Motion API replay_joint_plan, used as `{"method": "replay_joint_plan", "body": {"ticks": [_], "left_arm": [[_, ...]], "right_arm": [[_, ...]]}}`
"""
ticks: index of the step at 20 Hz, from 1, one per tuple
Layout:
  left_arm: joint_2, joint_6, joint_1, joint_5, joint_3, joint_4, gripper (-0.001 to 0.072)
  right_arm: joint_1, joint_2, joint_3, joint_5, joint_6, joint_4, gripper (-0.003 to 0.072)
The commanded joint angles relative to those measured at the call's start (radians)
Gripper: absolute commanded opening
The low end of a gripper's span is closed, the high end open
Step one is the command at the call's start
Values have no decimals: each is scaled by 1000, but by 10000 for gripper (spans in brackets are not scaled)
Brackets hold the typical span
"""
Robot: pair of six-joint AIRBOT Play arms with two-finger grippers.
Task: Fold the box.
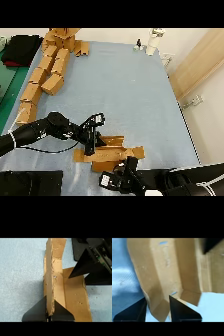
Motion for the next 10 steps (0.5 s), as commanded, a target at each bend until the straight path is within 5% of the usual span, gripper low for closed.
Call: {"method": "replay_joint_plan", "body": {"ticks": [1, 2, 4, 10], "left_arm": [[-1, 0, 0, 0, 0, 0, 12], [-1, 0, 0, 0, 0, 0, 13], [-1, 0, 0, 0, 0, 0, 13], [-1, 0, 0, 0, 0, 0, 13]], "right_arm": [[1, 5, 1, -35, 83, -64, 403], [1, 3, 1, -41, 83, -64, 421], [1, 3, 1, -125, 81, -65, 706], [0, 5, 0, -156, 6, -99, 707]]}}
